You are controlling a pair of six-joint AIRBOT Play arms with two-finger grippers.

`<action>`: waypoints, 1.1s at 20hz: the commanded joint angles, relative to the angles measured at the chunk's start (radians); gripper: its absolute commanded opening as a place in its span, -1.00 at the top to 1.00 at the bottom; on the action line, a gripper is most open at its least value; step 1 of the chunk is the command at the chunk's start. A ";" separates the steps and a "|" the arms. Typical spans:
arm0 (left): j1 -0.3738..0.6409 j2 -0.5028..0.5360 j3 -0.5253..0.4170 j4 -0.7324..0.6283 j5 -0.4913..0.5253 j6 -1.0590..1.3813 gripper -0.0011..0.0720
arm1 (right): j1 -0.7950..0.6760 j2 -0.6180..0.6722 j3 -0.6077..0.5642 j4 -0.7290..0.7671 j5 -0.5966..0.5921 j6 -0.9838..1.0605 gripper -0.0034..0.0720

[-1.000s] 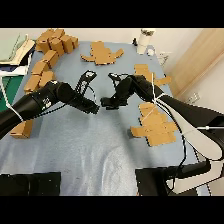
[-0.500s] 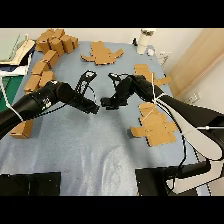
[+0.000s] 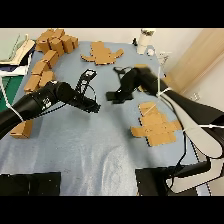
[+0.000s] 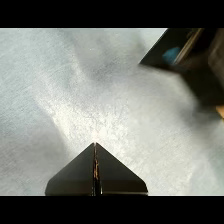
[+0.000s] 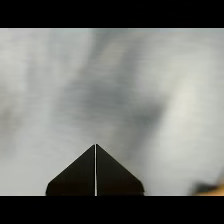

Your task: Fold the box.

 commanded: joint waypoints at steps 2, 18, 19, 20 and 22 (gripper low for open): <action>0.000 -0.001 0.000 -0.016 0.018 0.000 0.94 | -0.199 0.026 0.124 -0.505 -0.365 -0.005 0.89; 0.000 -0.001 0.000 -0.122 -0.019 0.001 0.93 | -1.037 -0.068 0.007 -0.043 -0.373 -0.485 -0.85; 0.000 -0.001 0.000 -0.126 -0.019 0.004 0.93 | -1.046 -0.085 -0.005 -0.006 -0.378 -0.517 -0.85; 0.000 -0.001 0.000 -0.133 -0.019 0.005 0.93 | -1.046 -0.097 -0.017 0.015 -0.382 -0.547 -0.85; 0.000 -0.001 0.000 -0.158 -0.018 0.012 -0.38 | -1.046 -0.116 -0.040 0.063 -0.386 -0.601 -0.85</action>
